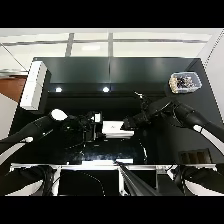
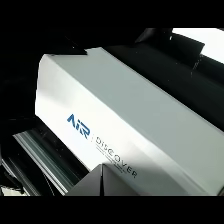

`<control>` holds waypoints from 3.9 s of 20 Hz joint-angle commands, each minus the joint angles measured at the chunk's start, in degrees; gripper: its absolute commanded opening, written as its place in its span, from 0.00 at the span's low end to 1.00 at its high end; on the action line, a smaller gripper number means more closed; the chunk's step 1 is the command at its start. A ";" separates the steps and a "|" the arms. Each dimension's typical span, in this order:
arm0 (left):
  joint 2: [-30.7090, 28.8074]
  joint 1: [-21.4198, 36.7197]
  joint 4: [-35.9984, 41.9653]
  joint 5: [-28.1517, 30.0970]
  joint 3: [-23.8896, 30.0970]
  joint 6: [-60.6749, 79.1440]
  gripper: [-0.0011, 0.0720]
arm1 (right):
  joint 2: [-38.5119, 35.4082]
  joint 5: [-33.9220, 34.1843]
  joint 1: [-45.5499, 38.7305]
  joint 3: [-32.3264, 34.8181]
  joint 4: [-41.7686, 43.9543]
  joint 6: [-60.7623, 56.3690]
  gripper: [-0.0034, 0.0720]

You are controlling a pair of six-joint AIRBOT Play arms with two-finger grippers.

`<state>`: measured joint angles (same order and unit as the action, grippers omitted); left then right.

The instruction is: Fold the box and place the chain.

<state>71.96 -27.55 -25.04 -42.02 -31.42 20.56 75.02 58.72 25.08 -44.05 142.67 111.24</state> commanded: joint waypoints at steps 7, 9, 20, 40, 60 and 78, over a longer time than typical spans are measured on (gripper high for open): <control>0.02 -0.02 0.00 -0.28 0.00 -0.24 0.56 | -0.72 3.50 -2.01 -2.01 -1.95 0.57 0.08; -0.26 0.09 -0.33 -0.35 -0.02 -1.64 0.57 | -4.31 6.60 -5.60 -4.98 -2.40 1.18 0.08; -17.16 2.60 -14.01 -8.13 -0.50 -23.30 1.00 | -13.53 9.94 -22.86 -7.89 -6.45 1.14 0.08; 5.18 -12.46 -12.04 -1.88 -16.50 -28.30 1.00 | -13.51 8.57 -22.86 -7.89 -7.61 1.09 0.08; 4.26 -12.48 -15.82 -1.53 -16.79 -28.55 1.00 | -13.51 8.59 -22.86 -7.89 -7.58 1.09 0.08; 7.15 -12.44 -28.39 -2.93 -16.81 -45.59 0.47 | -14.10 9.53 -26.27 -8.11 -7.52 1.11 0.08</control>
<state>80.55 -41.76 -44.73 -43.27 -48.23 -14.06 61.30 67.77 0.67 -52.01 135.09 112.36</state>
